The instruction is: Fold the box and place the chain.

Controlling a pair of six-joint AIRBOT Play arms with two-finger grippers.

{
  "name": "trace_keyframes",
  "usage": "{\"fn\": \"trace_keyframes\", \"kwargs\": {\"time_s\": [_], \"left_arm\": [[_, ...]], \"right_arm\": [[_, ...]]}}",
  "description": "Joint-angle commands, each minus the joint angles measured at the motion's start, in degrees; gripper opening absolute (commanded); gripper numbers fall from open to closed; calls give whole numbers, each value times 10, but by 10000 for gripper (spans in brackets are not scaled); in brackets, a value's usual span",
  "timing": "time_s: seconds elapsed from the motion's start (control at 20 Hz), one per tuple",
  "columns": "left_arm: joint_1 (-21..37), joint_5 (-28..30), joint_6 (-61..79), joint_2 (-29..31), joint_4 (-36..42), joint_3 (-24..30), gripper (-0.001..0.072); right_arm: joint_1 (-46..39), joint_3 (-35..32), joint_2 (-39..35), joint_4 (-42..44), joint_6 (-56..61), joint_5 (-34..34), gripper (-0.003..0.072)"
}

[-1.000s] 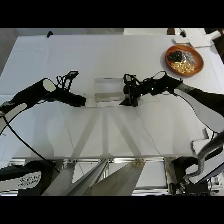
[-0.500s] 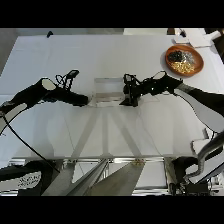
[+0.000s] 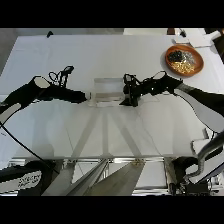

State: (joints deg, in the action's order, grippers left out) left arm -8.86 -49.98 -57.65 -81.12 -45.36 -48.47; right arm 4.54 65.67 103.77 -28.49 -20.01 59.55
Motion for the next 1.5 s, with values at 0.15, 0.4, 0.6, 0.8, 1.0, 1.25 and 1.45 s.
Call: {"fn": "trace_keyframes", "kwargs": {"time_s": [0.15,0.4,0.6,0.8,1.0,1.25,1.45], "left_arm": [[2,-19,38,5,45,0,49],[2,-27,37,5,50,0,162],[2,-29,37,5,69,0,158],[2,-30,39,5,74,0,158],[2,-30,45,5,76,0,165],[0,-23,96,-3,136,0,236],[-13,-21,101,-8,158,0,237]], "right_arm": [[0,0,0,0,0,0,521],[0,0,0,0,0,0,521],[0,0,0,0,0,0,521],[0,0,0,0,0,0,521],[0,0,0,0,0,0,521],[0,0,0,0,0,0,521],[0,0,0,0,0,0,521]]}}
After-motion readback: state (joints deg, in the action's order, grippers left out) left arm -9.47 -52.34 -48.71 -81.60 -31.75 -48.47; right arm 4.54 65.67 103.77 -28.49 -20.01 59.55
